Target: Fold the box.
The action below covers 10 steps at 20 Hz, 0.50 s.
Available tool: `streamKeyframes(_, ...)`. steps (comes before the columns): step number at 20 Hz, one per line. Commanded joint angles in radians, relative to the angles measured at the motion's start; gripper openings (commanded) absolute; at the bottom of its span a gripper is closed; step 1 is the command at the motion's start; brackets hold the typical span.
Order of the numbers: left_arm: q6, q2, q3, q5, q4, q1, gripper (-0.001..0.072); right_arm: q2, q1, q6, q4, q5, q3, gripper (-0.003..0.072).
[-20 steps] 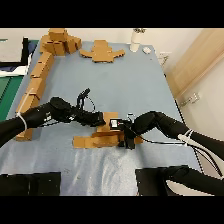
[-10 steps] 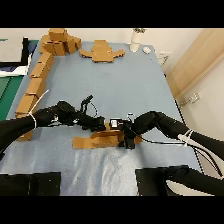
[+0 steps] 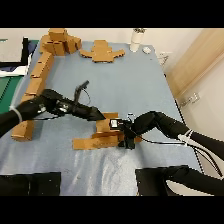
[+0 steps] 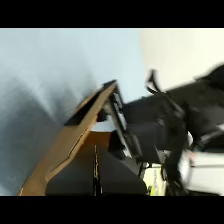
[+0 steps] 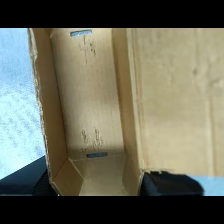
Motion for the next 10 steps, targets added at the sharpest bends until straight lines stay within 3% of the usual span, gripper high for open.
streamKeyframes(1, 0.147, 0.17, -0.019, -0.102, 0.108, 0.035, 0.0009, 0.0, 0.001, 0.0, 0.0, 0.0, 0.0, 0.0591)
streamKeyframes(6, 0.212, 0.414, -0.087, -0.067, 0.329, 0.034, 0.0009, 0.0, 0.001, 0.0, 0.0, 0.0, 0.0, 0.0591)
streamKeyframes(10, 0.461, 0.54, -0.156, -0.05, 0.428, 0.002, 0.0013, 0.0, 0.001, 0.0, 0.0, 0.0, 0.0, 0.0591)
